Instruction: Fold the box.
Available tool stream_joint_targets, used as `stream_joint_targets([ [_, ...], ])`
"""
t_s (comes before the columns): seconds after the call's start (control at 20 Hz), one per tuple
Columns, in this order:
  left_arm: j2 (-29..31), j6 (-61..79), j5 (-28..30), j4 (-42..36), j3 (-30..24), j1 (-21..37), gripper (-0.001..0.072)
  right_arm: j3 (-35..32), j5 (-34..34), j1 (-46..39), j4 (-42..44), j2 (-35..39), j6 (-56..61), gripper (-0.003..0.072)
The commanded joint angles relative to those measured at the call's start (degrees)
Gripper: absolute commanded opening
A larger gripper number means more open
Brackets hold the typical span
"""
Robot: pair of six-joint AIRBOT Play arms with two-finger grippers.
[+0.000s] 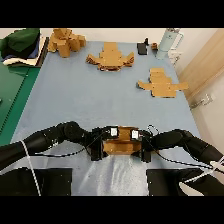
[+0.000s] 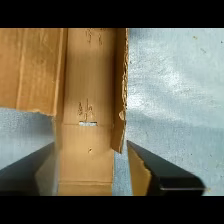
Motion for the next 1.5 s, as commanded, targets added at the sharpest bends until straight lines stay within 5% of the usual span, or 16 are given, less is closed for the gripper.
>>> stream_joint_targets([
  [0.0,-1.9,-0.1,1.0,-0.1,1.2,-0.3,0.0526,0.0,0.0,0.0,0.0,0.0,0.0,0.0539],
  [0.1,-3.1,-0.3,1.1,-1.1,2.2,-0.5,0.0524,0.0,0.0,0.0,0.0,0.0,0.0,0.054],
  [0.2,-3.7,-0.4,1.1,-1.2,2.9,-1.3,0.0267,0.0,0.0,0.0,0.0,0.0,0.0,0.054],
  [0.35,-3.7,-0.4,1.7,-1.3,2.9,-2.1,0.0216,0.0,0.0,0.0,0.0,0.0,0.0,0.0539],
  [0.85,-3.7,-0.4,6.8,-5.0,2.8,-4.1,0.0217,0.0,0.0,0.0,0.0,0.0,0.0,0.0539],
  [0.95,-3.7,-0.4,6.7,-5.0,2.8,-4.3,0.022,0.0,0.0,0.0,0.0,0.0,0.0,0.0539],
  [1.05,-3.7,-0.4,5.8,-5.0,2.8,-4.3,0.054,0.0,0.0,0.0,0.0,0.0,0.0,0.054],
  [1.45,-3.7,-0.5,3.4,-5.0,2.8,-4.3,0.0565,0.0,0.0,0.0,0.0,0.0,0.0,0.054],
])
